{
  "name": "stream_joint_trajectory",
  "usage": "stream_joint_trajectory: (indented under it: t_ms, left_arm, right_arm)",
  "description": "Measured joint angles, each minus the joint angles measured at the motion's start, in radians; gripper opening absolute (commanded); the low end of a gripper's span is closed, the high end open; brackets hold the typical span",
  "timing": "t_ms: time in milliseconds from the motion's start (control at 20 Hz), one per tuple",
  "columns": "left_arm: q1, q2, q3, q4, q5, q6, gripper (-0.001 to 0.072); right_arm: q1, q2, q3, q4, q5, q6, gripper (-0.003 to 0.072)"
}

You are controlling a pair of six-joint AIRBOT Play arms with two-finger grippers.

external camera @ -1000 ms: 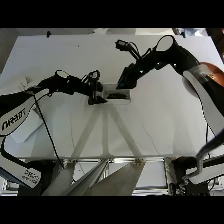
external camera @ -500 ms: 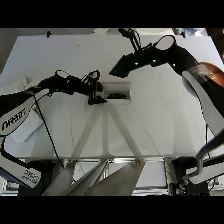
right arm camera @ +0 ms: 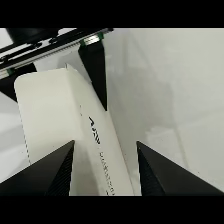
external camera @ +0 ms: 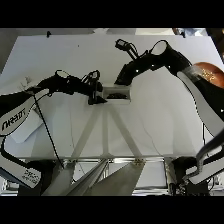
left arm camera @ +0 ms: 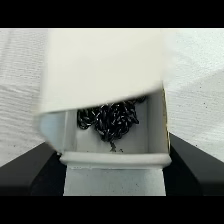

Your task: Fold the box and place the chain.

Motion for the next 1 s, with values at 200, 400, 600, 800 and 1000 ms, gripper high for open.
stream_joint_trajectory:
  t_ms: [200,400,600,800,1000]
  left_arm:
    - [0.000,0.000,0.000,0.000,0.000,0.000,0.0382]
    - [0.000,0.000,0.000,0.000,0.000,0.000,0.0382]
    - [0.000,0.000,0.000,0.000,0.000,0.000,0.0382]
    - [0.000,0.000,0.000,0.000,0.000,0.000,0.0382]
    - [0.000,0.000,0.000,0.000,0.000,-0.002,0.0382]
  right_arm:
    - [0.010,-0.003,0.000,-0.007,0.037,-0.041,0.0401]
    - [0.036,-0.003,0.000,-0.010,0.057,-0.054,0.0401]
    - [0.062,-0.003,0.000,-0.042,0.065,-0.058,0.0401]
    - [0.085,-0.003,0.000,-0.134,0.066,-0.059,0.0400]
    - [0.104,0.001,0.000,-0.193,0.023,-0.058,0.0397]
